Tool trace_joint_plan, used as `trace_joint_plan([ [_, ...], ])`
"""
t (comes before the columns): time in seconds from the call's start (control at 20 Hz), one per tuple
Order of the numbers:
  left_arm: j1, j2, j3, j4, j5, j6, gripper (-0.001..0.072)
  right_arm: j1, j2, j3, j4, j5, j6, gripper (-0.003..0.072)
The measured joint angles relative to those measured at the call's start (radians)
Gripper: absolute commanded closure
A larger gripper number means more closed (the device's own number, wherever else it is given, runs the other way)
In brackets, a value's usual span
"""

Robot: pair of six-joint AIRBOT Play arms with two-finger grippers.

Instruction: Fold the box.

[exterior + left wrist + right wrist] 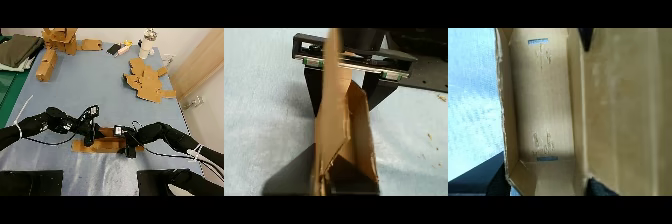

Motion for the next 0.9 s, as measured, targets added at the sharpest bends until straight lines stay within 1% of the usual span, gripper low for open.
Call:
trace_joint_plan([
  [0.1, 0.0, 0.001, 0.0, 0.002, 0.0, -0.022, 0.0395, 0.0, 0.0, 0.0, 0.0, 0.0, 0.0, 0.0169],
  [0.25, 0.012, 0.015, 0.0, 0.041, 0.001, -0.092, 0.0394, 0.0, 0.0, 0.0, 0.0, 0.0, 0.0, 0.0169],
  [0.3, 0.019, 0.028, 0.0, 0.069, -0.001, -0.137, 0.0371, 0.0, 0.0, 0.0, 0.0, 0.0, 0.0, 0.0169],
  [0.35, 0.027, 0.046, 0.0, 0.1, -0.004, -0.184, 0.0154, 0.0, 0.0, 0.0, 0.0, 0.0, 0.0, 0.0169],
  [0.4, 0.035, 0.069, 0.0, 0.141, -0.006, -0.244, 0.0035, 0.0, 0.0, 0.0, 0.0, 0.0, 0.0, 0.0169],
  [0.55, 0.049, 0.154, 0.0, 0.275, -0.025, -0.449, 0.0033, 0.0, 0.0, 0.0, 0.0, 0.0, 0.0, 0.0169],
  [0.6, 0.05, 0.186, 0.0, 0.325, -0.047, -0.523, 0.0164, 0.0, 0.0, 0.0, 0.0, 0.0, 0.0, 0.0169],
  [0.65, 0.051, 0.214, 0.0, 0.37, -0.079, -0.596, 0.039, 0.0, 0.0, 0.0, 0.0, 0.0, 0.0, 0.0169],
  [0.7, 0.052, 0.24, 0.0, 0.417, -0.12, -0.68, 0.0642, 0.0, 0.0, 0.0, 0.0, -0.002, 0.0, 0.0169],
  [0.75, 0.055, 0.262, 0.0, 0.462, -0.172, -0.761, 0.0697, 0.0, 0.0, 0.0, 0.0, -0.005, 0.0, 0.0169],
  [0.85, 0.054, 0.29, -0.001, 0.525, -0.272, -0.913, 0.0697, 0.0, 0.0, 0.0, 0.0, -0.006, 0.0, 0.0169],
  [0.9, 0.049, 0.298, -0.003, 0.535, -0.307, -0.995, 0.0697, 0.0, 0.0, 0.0, 0.0, -0.006, 0.0, 0.0168],
])
